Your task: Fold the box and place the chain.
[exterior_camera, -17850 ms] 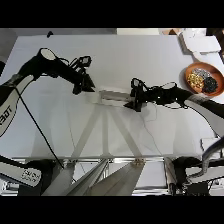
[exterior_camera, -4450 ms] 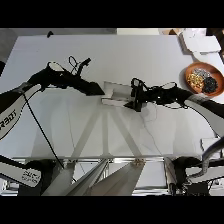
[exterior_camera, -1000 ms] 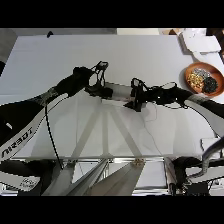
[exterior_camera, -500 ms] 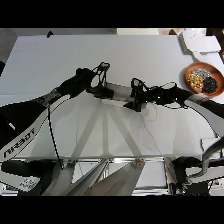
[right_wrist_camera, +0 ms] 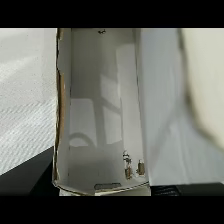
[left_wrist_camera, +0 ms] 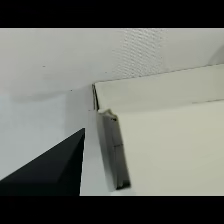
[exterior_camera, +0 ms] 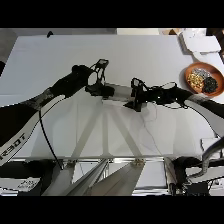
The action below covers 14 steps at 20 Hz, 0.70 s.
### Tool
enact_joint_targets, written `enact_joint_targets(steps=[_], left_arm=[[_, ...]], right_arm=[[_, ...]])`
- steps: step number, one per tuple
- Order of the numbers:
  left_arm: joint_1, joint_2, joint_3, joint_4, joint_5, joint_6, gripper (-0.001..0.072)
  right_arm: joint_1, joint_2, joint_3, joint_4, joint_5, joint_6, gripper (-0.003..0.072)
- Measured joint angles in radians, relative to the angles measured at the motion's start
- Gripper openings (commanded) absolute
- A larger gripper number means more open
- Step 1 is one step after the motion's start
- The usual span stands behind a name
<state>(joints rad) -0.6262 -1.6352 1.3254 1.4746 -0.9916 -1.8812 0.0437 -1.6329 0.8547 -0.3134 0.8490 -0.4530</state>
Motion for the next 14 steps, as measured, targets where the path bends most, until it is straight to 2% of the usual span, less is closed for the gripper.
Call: enact_joint_targets(steps=[3,7,10,14], left_arm=[[0.018,0.055,0.000,-0.001,-0.060,0.029,0.0417],[0.082,0.115,0.000,-0.065,-0.211,0.180,0.0416],[0.161,0.134,-0.002,-0.193,-0.293,0.401,0.0417],[0.285,0.122,-0.003,-0.406,-0.332,0.839,0.0434]], right_arm=[[0.000,0.000,0.000,0.000,0.001,0.000,0.0443],[0.000,0.000,0.000,0.000,0.002,0.000,0.0443],[0.000,0.000,0.000,0.000,0.003,0.000,0.0443],[0.000,0.000,0.000,-0.001,0.003,-0.001,0.0443]])
